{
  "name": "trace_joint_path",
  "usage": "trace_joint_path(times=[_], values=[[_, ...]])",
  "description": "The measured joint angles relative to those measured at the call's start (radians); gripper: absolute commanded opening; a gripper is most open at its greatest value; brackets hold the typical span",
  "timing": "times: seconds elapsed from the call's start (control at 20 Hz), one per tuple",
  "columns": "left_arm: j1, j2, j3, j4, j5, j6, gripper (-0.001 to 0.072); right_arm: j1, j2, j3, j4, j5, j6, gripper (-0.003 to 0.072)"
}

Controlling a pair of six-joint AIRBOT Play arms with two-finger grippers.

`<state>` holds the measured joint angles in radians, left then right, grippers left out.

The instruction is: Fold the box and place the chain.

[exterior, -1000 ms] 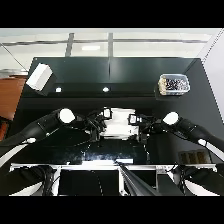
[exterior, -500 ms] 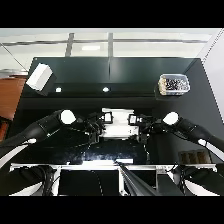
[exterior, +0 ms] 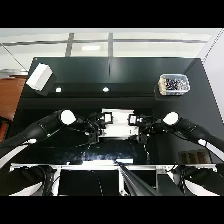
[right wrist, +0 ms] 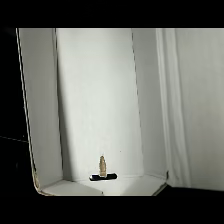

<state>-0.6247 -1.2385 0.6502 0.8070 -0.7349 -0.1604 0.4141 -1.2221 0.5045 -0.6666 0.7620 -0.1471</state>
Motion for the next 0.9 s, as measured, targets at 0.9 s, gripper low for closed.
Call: trace_joint_path(times=[0.9], values=[[0.000,0.000,0.000,-0.004,-0.007,0.000,0.0343,0.000,0.000,0.000,0.000,-0.001,0.000,0.0363]])
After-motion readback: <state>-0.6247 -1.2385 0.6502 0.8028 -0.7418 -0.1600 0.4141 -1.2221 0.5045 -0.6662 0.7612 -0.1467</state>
